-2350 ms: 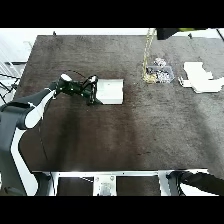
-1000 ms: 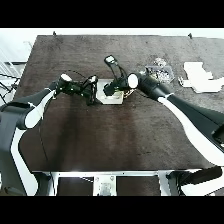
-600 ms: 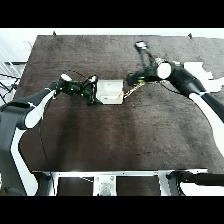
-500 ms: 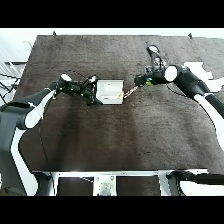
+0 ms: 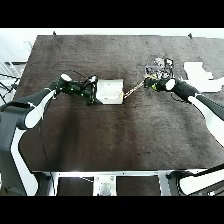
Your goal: Fold the box and place the chain.
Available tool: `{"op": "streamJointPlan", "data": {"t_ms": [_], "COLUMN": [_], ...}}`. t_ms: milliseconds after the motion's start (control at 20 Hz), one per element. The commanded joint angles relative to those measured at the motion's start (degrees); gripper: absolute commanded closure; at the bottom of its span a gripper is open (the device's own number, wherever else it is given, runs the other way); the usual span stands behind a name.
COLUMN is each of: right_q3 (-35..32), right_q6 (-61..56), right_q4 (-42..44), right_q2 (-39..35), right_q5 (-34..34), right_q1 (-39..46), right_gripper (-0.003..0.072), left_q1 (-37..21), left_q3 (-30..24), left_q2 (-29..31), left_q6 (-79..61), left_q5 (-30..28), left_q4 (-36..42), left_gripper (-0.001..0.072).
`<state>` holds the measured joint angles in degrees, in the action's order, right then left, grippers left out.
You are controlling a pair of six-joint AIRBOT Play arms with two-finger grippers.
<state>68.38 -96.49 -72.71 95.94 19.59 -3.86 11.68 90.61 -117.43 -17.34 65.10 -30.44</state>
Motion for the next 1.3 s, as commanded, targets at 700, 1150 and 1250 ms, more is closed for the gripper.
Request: {"op": "streamJointPlan", "data": {"t_ms": [700, 1150, 1250], "right_q3": [11.8, 11.4, 11.5], "right_q6": [0.6, 2.6, 2.6], "right_q4": [6.0, -5.7, -7.1], "right_q2": [9.4, -14.9, -18.1], "right_q5": [2.8, 14.8, 16.0], "right_q1": [-2.0, -11.0, -13.3], "right_gripper": [0.0675, 0.0676, 0.0676], "left_q1": [0.0, 0.0, 0.0], "left_q3": [0.0, 0.0, 0.0], "left_q2": [0.0, 0.0, 0.0], "left_q6": [0.0, 0.0, 0.0], "left_q5": [0.0, 0.0, 0.0], "left_q4": [0.0, 0.0, 0.0], "left_gripper": [0.0219, 0.0219, 0.0219]}}
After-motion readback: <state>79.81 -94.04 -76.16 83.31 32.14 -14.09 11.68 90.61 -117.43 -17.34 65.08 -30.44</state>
